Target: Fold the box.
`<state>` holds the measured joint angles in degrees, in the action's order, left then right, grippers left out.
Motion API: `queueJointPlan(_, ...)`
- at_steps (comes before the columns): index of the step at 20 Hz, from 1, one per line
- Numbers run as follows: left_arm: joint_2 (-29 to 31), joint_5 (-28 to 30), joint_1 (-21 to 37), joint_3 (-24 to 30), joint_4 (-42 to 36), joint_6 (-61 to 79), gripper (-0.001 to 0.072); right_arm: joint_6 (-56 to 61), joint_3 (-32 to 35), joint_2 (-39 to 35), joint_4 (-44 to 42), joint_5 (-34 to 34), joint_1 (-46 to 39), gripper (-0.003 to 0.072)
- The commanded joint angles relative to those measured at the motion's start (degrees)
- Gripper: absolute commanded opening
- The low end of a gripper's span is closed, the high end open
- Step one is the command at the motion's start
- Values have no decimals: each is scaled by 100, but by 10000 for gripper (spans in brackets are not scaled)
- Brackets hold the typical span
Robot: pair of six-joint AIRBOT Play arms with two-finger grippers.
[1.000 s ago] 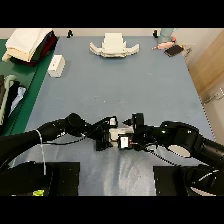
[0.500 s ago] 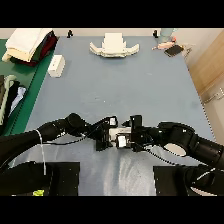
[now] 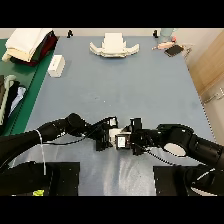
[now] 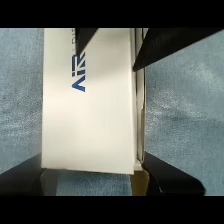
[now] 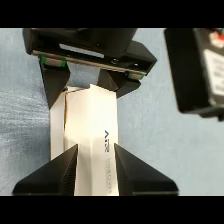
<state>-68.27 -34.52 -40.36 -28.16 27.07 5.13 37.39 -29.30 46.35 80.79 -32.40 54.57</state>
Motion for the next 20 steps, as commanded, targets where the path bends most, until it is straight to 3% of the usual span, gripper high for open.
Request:
queueJointPlan(1,4,2,2,2,-9,-20,525,0,-2,2,-223,-144,57,330)
queueJointPlan(8,4,0,2,2,-9,-20,525,140,-9,-216,-264,-111,55,330)
queueJointPlan(14,4,2,2,2,-7,-20,525,2028,-85,-940,-258,-92,-81,327)
queueJointPlan(15,4,2,2,2,-9,-20,525,2736,-83,-938,-260,-103,-186,200)
queueJointPlan(16,4,2,2,2,-9,-20,525,3407,-57,-925,-260,-57,-299,5)
queueJointPlan(20,4,2,2,2,-9,-20,525,5862,435,-892,-367,1040,-448,0)
